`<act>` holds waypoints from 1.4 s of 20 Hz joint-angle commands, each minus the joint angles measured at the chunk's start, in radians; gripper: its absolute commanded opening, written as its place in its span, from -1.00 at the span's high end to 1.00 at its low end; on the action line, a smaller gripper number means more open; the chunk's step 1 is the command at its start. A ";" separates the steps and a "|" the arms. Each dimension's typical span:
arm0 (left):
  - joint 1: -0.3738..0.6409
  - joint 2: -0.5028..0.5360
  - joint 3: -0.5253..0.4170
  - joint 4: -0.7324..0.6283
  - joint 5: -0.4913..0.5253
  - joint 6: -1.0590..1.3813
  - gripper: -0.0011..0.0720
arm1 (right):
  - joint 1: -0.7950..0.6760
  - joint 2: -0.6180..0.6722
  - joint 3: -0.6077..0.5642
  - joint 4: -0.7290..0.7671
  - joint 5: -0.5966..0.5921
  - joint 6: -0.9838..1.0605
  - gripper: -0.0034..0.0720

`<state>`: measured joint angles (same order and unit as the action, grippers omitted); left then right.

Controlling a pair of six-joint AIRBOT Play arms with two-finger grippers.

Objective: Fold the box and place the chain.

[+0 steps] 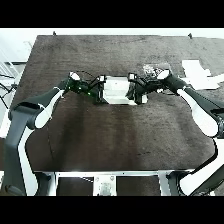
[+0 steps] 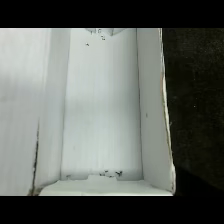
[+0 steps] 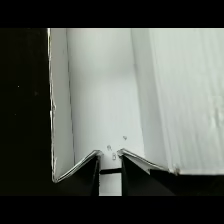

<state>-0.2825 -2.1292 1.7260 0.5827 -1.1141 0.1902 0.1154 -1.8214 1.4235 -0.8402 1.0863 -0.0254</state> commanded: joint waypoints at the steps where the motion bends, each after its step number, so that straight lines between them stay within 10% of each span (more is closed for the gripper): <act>1: 0.000 0.000 0.000 0.000 -0.001 0.001 -0.74 | -0.026 0.017 0.000 -0.043 0.055 0.060 0.87; 16: 0.000 0.000 0.000 0.000 -0.001 0.001 -0.74 | -0.198 0.233 0.000 -0.070 0.127 0.488 0.90; 28: 0.000 0.000 0.000 0.000 -0.001 0.001 -0.74 | -0.312 0.168 -0.178 -0.069 0.027 0.874 0.90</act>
<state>-0.2825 -2.1292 1.7260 0.5827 -1.1149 0.1913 -0.1898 -1.6234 1.2877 -0.9100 1.1576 0.7670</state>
